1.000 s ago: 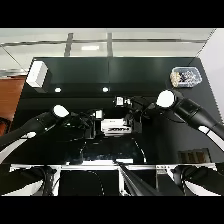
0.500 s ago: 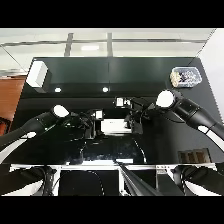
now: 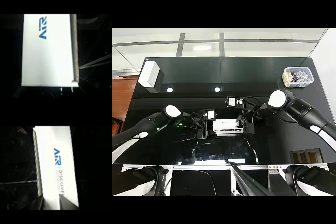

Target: Fold the box and place the chain.

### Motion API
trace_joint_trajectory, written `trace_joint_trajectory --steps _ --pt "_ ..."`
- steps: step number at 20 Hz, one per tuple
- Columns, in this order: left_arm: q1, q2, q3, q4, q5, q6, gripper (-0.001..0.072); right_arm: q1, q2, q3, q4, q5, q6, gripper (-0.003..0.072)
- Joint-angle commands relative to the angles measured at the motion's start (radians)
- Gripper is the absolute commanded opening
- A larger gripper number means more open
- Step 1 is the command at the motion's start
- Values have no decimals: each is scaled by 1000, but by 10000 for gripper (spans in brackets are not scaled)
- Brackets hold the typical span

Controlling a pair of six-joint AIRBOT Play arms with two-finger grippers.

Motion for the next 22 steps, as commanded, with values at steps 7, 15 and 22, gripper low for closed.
trace_joint_trajectory --steps 7,15,22 --pt "0 0 0 0 0 0 334 3 -1 -1 -1 7 21 189" --pt "0 0 0 0 0 0 334 3 -1 -27 -1 18 28 209" --pt "0 0 0 0 0 0 334 3 -6 -42 0 17 28 211"
